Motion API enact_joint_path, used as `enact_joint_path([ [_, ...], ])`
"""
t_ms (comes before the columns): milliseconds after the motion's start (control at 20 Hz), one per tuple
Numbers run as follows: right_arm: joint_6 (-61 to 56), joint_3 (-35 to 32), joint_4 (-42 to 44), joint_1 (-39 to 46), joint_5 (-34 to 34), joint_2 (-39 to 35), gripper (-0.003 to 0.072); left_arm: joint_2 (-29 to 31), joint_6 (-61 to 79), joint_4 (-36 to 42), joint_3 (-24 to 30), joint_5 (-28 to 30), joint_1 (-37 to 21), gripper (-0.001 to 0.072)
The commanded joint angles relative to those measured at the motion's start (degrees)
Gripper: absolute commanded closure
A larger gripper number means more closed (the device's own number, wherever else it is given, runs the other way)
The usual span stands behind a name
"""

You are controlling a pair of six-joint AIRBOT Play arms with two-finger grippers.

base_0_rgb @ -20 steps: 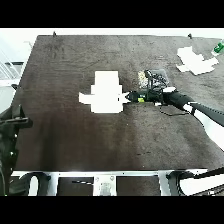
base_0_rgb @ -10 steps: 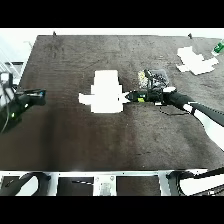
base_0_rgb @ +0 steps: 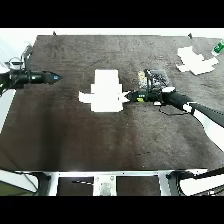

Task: Fold the box and place the chain.

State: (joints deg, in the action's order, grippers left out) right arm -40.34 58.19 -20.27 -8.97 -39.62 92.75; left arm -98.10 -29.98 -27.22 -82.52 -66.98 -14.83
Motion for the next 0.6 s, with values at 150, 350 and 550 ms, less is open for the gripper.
enact_joint_path([
  [150, 0.33, 0.04, -0.72, -0.76, -0.20, 0.02, 0.0679, -19.34, -16.28, -7.08, -28.83, -12.83, 7.63, 0.0228],
  [350, 0.33, 0.02, -0.72, -1.68, -0.26, 0.02, 0.0679, -26.03, -18.03, -7.15, -35.52, -12.52, 11.13, 0.0223],
  [550, 0.33, 0.04, -0.72, -1.66, -0.20, 0.02, 0.0678, -27.74, -17.94, -6.93, -35.52, -8.92, 13.31, 0.0223],
])
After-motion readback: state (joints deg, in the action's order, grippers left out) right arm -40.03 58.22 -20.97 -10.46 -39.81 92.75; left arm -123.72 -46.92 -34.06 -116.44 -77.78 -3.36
